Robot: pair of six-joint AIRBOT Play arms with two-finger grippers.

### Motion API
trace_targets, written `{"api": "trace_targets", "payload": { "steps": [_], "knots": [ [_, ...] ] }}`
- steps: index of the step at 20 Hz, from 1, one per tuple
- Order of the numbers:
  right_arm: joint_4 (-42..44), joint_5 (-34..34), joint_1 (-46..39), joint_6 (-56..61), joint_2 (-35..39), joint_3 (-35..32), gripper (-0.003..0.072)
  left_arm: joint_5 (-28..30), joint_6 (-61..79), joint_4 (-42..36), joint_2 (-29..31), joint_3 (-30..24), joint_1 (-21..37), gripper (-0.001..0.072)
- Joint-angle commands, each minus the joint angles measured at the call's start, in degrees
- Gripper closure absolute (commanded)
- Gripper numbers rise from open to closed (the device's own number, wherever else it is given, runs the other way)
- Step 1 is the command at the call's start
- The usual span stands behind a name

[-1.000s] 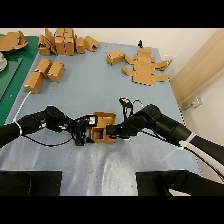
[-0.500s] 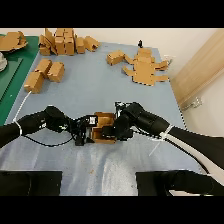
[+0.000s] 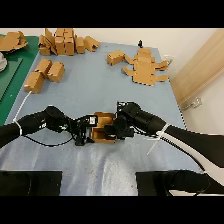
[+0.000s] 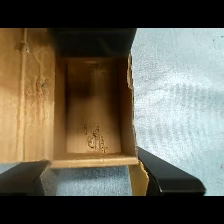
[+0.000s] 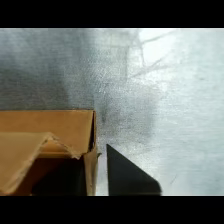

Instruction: Fold the box.

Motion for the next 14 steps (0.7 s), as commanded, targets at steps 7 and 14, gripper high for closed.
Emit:
{"api": "trace_targets", "payload": {
  "steps": [7,14],
  "knots": [
    [-1.0,2.0,0.0,0.5,-0.6,0.4,0.0599,0.0,0.0,0.1,0.0,0.1,0.0,0.033],
    [-1.2,0.5,0.0,0.0,-0.5,3.6,0.0317,0.0,0.0,0.1,0.0,0.1,0.0,0.033]
  ]
}}
